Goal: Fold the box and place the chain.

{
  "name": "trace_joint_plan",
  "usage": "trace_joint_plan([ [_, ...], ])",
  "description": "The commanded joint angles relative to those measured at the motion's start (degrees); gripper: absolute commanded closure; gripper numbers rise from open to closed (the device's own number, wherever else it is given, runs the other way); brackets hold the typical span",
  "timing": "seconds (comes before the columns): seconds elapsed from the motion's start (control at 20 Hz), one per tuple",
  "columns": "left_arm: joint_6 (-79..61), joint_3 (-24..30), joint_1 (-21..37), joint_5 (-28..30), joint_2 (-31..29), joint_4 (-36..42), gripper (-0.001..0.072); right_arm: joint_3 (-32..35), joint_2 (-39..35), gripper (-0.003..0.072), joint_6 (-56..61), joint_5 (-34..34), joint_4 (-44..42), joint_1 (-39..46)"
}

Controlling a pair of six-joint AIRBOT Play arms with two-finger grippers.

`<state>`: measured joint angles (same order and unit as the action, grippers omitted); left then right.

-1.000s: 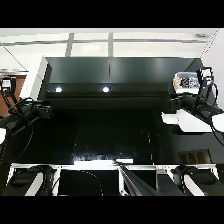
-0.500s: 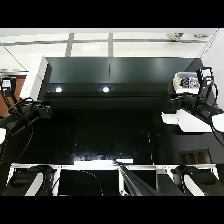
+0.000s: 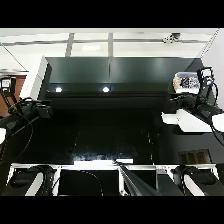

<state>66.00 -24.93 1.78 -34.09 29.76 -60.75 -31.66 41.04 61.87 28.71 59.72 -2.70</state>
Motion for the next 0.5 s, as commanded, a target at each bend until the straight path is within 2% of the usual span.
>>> trace_joint_plan([
  [0.0,0.0,0.0,0.0,1.4,0.0,0.2,0.0684,0.0,0.0,0.0674,-0.1,-4.5,-0.2,-0.1],
  [0.1,0.0,0.0,-0.3,2.6,0.3,0.2,0.0684,0.0,0.6,0.0674,-0.7,-12.1,1.4,0.0],
  [0.25,0.1,0.0,-0.3,2.8,1.3,0.5,0.0684,0.0,3.5,0.0652,-1.1,-30.3,6.1,2.9],
  [0.3,0.2,0.0,-0.3,3.0,1.6,0.7,0.0684,-0.2,5.1,0.0510,-1.0,-36.1,4.1,5.4],
  [0.35,0.1,0.0,-0.3,3.3,2.0,0.6,0.0683,-1.1,7.3,0.0347,-1.0,-38.2,0.0,9.1],
  [0.4,0.2,0.0,-0.3,3.6,2.3,0.7,0.0665,-2.7,9.6,0.0059,-1.0,-36.2,-2.7,13.1],
  [0.45,0.2,0.0,-0.3,3.7,2.7,0.7,0.0419,-4.7,12.5,-0.0029,-1.0,-32.0,-3.2,17.6],
])
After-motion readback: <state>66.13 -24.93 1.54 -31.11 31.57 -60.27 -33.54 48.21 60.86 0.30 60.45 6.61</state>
